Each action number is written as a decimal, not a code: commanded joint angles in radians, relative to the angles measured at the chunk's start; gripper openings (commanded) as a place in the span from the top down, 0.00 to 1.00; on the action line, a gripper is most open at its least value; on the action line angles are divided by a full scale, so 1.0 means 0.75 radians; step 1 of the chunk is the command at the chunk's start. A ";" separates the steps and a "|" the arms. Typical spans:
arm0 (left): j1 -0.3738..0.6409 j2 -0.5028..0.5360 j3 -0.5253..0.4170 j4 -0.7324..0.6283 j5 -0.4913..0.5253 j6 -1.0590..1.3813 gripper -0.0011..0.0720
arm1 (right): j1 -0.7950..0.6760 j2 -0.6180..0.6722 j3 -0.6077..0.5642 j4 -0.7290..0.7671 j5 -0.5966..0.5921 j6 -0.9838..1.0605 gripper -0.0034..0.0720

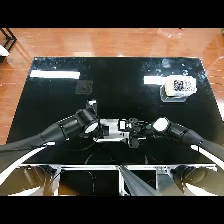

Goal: Fold the box and place the chain.

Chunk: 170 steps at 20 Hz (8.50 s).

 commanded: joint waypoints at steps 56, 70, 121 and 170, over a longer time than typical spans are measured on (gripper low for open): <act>0.009 -0.057 0.008 0.032 0.004 0.102 0.95 | -0.012 0.136 0.001 -0.182 0.140 0.238 0.64; 0.009 -0.057 0.008 0.016 0.010 0.101 0.95 | 0.056 0.039 0.001 -0.009 -0.073 0.238 0.53; 0.009 -0.058 0.008 0.011 0.018 0.102 0.95 | -0.315 0.100 0.062 0.015 0.525 1.772 0.16; 0.009 -0.058 0.008 0.017 0.015 0.106 0.95 | 0.289 -0.247 0.596 -1.140 0.590 3.120 0.64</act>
